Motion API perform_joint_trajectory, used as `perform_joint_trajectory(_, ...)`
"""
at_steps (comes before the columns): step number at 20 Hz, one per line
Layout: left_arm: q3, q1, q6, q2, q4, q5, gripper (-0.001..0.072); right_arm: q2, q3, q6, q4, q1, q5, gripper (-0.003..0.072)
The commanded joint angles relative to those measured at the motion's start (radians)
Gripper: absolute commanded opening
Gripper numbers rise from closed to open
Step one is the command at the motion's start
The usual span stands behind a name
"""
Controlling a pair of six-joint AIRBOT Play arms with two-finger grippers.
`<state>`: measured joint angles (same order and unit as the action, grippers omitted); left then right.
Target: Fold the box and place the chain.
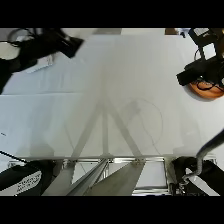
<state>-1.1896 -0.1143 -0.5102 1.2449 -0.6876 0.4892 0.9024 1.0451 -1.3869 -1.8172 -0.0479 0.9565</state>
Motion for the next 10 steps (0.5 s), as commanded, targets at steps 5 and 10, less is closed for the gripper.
perform_joint_trajectory(5,0.007,0.237,-0.575,0.081,-0.507,-0.022,0.0007,-0.001,0.001,0.000,0.000,0.000,0.000,0.0013)
perform_joint_trajectory(10,0.040,0.243,-0.568,0.266,-0.497,-0.038,0.0007,-0.001,0.001,0.000,0.000,0.000,0.000,0.0013)
